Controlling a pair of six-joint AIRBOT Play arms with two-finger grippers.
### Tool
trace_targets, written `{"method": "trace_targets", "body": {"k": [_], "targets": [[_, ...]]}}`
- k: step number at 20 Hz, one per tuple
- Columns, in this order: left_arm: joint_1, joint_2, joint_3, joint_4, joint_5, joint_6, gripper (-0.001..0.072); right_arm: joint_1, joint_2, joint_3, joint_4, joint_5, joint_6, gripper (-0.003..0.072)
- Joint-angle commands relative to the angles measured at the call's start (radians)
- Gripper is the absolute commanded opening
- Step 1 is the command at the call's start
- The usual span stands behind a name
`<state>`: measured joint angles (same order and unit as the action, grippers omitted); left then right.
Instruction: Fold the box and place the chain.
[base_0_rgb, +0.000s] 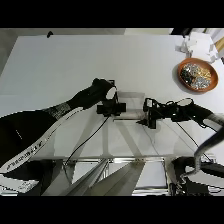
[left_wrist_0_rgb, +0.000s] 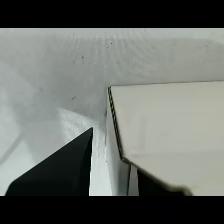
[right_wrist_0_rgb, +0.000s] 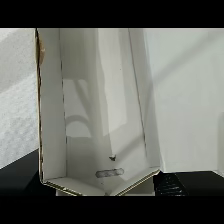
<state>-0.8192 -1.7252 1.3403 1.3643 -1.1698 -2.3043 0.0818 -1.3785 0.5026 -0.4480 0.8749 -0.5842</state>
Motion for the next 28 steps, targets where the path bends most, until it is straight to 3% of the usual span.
{"method": "trace_targets", "body": {"k": [1,5,9,11,14,15,16,17,24,28], "targets": [[-0.010,-0.012,0.003,0.020,0.002,-0.010,0.0236,0.000,0.001,0.000,0.000,0.000,0.000,0.0415],[-0.017,-0.012,0.003,0.037,0.002,-0.038,0.0060,0.000,0.001,0.000,0.000,0.000,0.000,0.0415],[-0.030,-0.013,0.005,0.045,0.002,-0.054,0.0050,0.000,0.001,0.000,0.000,0.000,0.000,0.0415],[-0.031,-0.013,0.005,0.047,0.001,-0.055,0.0005,0.000,0.001,0.000,0.000,0.000,0.000,0.0415],[-0.030,-0.013,0.023,0.059,-0.021,-0.052,0.0011,0.000,0.001,0.000,0.000,0.000,0.000,0.0415],[-0.030,-0.013,0.039,0.066,-0.029,-0.049,0.0073,0.000,0.001,0.000,0.000,0.000,0.000,0.0415],[-0.030,-0.013,0.052,0.065,-0.035,-0.029,0.0224,0.000,0.001,0.000,0.000,0.000,0.000,0.0415],[-0.029,-0.013,0.067,0.065,-0.047,-0.003,0.0309,0.000,0.001,0.000,0.000,0.000,0.000,0.0415],[-0.021,-0.090,0.226,0.081,-0.244,0.065,0.0312,0.000,0.001,0.000,0.000,0.000,0.000,0.0415],[-0.028,-0.126,0.237,0.061,-0.255,0.047,0.0207,0.000,0.001,0.000,0.000,0.000,0.000,0.0415]]}}
